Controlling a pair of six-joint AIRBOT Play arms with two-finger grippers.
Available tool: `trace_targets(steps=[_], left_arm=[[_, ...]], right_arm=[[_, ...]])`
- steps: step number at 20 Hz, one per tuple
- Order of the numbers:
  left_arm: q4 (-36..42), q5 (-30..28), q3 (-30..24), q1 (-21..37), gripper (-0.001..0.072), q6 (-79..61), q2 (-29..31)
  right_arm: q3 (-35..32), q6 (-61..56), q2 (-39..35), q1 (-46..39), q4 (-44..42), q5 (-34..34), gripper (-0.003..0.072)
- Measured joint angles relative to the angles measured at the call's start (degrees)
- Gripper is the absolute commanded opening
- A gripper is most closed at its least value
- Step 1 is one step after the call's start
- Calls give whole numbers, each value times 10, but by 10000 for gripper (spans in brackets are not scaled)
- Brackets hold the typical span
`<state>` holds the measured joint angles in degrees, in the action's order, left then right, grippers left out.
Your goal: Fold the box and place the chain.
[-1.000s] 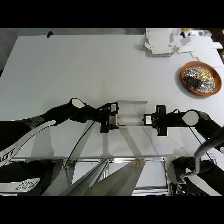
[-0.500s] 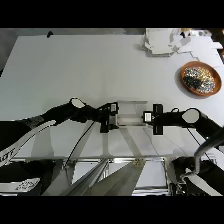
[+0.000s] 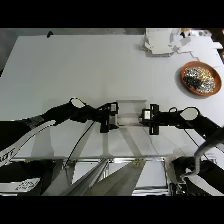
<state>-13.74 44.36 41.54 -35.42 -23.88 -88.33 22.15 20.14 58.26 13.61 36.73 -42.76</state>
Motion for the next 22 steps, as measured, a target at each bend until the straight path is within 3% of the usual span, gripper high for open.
trace_targets(steps=[1, 2, 8, 9, 11, 12, 18, 22], left_arm=[[0, 0, 0, 0, 152, 0, 0], [0, 0, 0, 0, 152, -1, 0], [0, 0, 0, 0, 152, -1, 0], [0, 0, 0, 0, 152, -1, 0], [0, 0, 0, 0, 152, -1, 0], [0, 0, 0, 0, 152, -1, 0], [0, 1, 0, 0, 152, -1, 0], [0, 1, 0, 0, 152, -1, 0]], right_arm=[[0, 4, 3, 0, -6, 0, 315], [0, 7, 6, 0, -11, 0, 335], [0, 11, 14, 0, -19, 1, 330], [0, 7, 12, 0, -14, 1, 289], [0, -19, -5, 0, 16, 0, 66], [0, -41, -17, 0, 39, 0, 17], [0, -239, -113, 0, 155, -15, 17], [0, -525, -164, 0, 235, 50, 17]])
